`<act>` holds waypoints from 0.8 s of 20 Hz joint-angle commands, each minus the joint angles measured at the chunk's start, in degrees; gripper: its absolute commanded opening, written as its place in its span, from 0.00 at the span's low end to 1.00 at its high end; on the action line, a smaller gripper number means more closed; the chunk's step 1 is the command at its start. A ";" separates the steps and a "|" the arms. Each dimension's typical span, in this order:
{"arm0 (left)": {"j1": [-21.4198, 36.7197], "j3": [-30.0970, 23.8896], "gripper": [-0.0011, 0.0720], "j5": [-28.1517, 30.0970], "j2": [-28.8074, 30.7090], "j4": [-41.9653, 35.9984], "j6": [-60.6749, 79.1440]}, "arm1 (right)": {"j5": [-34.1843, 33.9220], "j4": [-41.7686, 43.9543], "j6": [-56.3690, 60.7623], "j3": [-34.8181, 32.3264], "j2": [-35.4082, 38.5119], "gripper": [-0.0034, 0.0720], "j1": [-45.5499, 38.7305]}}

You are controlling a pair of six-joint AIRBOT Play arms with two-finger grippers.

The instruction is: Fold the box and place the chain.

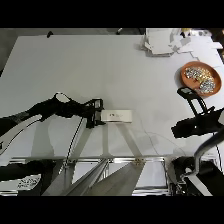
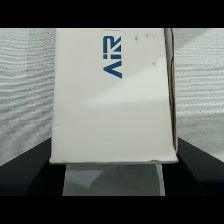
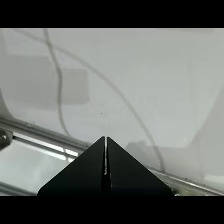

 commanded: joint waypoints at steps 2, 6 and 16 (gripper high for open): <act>0.02 -0.02 0.29 0.00 0.04 0.02 0.02 | 0.70 1.38 2.43 0.00 0.50 0.08 -0.68; 0.02 -0.02 0.29 0.00 0.04 0.02 0.00 | 0.72 1.38 2.43 0.00 0.50 0.08 -0.68; 0.02 -0.02 0.29 -1.07 0.04 0.00 -0.02 | 0.72 1.38 2.43 0.00 0.50 0.08 -0.68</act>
